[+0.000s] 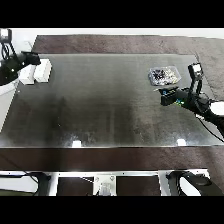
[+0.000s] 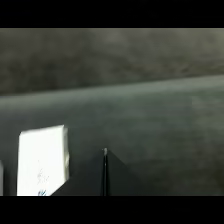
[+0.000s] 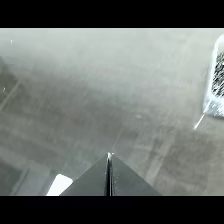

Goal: Fold the box and place the chain.

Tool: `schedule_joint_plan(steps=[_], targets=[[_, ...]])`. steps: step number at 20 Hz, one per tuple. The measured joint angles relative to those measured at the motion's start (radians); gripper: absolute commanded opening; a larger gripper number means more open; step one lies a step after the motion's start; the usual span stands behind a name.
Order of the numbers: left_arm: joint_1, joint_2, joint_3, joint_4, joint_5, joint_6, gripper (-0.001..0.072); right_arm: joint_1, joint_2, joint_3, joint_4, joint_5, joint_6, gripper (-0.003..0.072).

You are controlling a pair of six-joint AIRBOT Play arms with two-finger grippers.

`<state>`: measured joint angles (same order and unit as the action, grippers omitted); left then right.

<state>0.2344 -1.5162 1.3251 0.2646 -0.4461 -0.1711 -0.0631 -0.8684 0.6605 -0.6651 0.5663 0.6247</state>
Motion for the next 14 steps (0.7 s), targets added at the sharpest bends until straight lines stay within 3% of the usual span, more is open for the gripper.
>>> schedule_joint_plan(steps=[3, 6, 10, 14], targets=[[-0.062, 0.149, -0.079, 0.0, 0.031, 0.074, 0.0014, 0.0, 0.056, -0.006, 0.007, -0.035, 0.0, 0.0004], [-0.133, 0.303, -0.234, -0.071, 0.057, 0.192, 0.0014, 0.0, 0.124, -0.034, 0.008, -0.066, 0.0, 0.0003], [-0.189, 0.5, -0.525, -0.362, 0.07, 0.486, 0.0014, 0.0, 0.245, -0.128, 0.01, -0.123, -0.001, 0.0003], [-0.206, 0.626, -0.789, -0.601, 0.003, 0.731, 0.0014, 0.0, 0.383, -0.274, 0.01, -0.153, -0.013, 0.0003]])
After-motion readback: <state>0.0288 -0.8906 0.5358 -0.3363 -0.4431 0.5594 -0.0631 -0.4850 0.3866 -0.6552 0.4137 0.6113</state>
